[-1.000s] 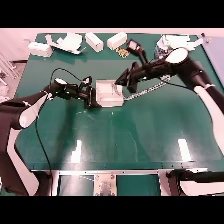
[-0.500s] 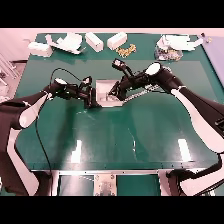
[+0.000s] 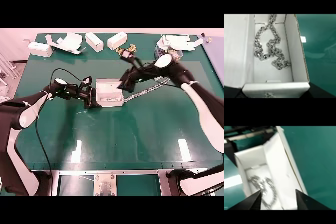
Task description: Fold the box and place the chain.
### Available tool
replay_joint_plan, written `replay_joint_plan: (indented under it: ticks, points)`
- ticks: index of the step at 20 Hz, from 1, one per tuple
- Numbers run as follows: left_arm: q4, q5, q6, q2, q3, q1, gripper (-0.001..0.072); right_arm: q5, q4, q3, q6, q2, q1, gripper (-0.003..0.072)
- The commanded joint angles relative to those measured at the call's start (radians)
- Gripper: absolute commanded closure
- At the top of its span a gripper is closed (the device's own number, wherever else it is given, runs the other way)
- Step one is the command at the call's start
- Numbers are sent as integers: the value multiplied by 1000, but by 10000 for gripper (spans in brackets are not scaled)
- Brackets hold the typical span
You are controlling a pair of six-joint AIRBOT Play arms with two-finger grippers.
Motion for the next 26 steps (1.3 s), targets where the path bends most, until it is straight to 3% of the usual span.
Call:
replay_joint_plan:
  ticks: [1,3,7,13,20,26]
  points:
    - [0,0,0,1,1,1,130,95,-58,8,-4,40,-118,182]
    - [0,0,0,1,1,1,131,148,-42,-19,-102,39,-194,181]
    - [0,0,0,1,1,1,130,138,16,-118,-357,17,-273,172]
    - [0,0,0,1,1,1,130,-44,-23,-125,-428,-60,-440,172]
    - [0,0,0,1,1,1,130,14,-22,-27,-565,-167,-433,172]
    - [0,0,0,1,1,1,131,149,-24,101,-583,-263,-425,172]
